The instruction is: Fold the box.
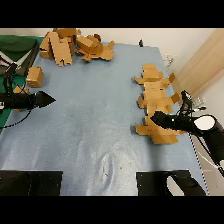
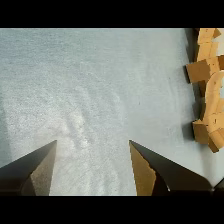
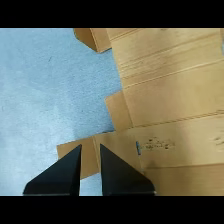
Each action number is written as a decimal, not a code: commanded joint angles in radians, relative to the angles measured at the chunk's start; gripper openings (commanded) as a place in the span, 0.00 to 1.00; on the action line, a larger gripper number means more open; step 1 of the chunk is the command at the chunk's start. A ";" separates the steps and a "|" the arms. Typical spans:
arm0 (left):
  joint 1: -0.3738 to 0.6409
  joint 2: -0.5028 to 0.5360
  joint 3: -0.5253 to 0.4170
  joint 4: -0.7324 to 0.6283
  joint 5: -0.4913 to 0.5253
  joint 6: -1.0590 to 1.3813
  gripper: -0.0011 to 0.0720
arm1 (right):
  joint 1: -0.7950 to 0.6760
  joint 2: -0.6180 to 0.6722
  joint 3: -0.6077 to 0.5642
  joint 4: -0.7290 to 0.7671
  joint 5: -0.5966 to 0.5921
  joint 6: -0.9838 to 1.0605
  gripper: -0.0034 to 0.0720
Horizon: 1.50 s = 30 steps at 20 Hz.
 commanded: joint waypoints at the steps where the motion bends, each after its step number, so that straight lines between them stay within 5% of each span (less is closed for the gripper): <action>1: 0.000 0.000 0.001 0.000 0.001 0.000 0.97 | 0.002 0.000 -0.003 0.002 -0.005 0.000 0.29; 8: 0.000 0.000 0.001 0.000 0.001 0.000 0.97 | 0.002 0.000 -0.003 0.002 -0.009 0.000 0.29; 11: 0.000 0.000 0.001 0.000 0.001 0.000 0.97 | 0.002 0.000 -0.002 0.012 -0.098 0.006 0.29; 21: 0.000 0.000 0.001 -0.176 0.306 -0.001 0.97 | 0.002 -0.005 -0.002 0.093 -0.068 0.106 0.29; 30: 0.000 0.000 0.001 -0.250 0.264 -0.001 0.97 | -0.077 -0.018 0.052 0.028 -0.047 0.124 0.28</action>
